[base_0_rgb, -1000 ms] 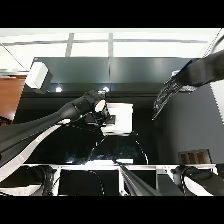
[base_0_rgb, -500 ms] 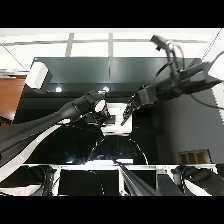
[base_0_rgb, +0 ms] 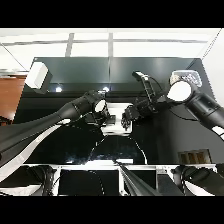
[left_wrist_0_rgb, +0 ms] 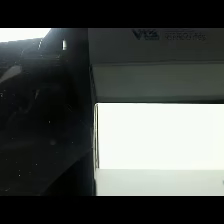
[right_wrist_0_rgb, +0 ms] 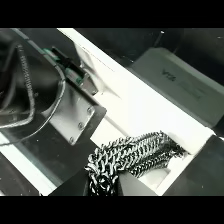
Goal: Fold the box and place the chain.
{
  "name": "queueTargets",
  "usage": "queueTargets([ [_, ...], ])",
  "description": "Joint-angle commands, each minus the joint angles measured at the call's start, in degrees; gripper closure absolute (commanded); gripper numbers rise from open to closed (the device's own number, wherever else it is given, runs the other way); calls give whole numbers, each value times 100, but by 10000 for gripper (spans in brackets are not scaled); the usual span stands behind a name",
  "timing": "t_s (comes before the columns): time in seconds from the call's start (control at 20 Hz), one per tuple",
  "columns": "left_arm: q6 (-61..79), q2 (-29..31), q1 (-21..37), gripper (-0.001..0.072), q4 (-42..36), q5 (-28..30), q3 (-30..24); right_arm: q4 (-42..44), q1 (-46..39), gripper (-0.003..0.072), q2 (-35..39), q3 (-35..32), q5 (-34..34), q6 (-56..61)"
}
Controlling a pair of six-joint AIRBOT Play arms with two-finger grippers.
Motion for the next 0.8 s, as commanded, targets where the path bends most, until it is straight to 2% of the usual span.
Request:
queueTargets([
  [0.0,0,-2,-2,685,0,-2,-2,-61,92,667,-133,-92,-229,-72],
  [0.1,0,-2,-2,685,0,-11,-2,-94,85,415,-125,-68,-131,-72],
  [0.25,0,-2,-2,685,-2,-7,-2,-833,-321,414,195,188,616,-22],
  [0.35,0,-13,-2,685,0,13,-2,-1856,-813,414,741,175,977,212],
  [0.45,-2,-31,-2,685,0,22,-2,-2942,-1309,414,1290,-94,1049,555],
  [0.5,0,-37,-2,684,0,55,-2,-3141,-1541,414,1510,-317,951,667],
  [0.6,-2,-83,-2,685,-2,68,-2,-2813,-1895,415,1860,-841,555,699],
  [0.75,0,-131,-2,685,2,59,-2,-2118,-1897,414,1967,-1513,-343,446],
])
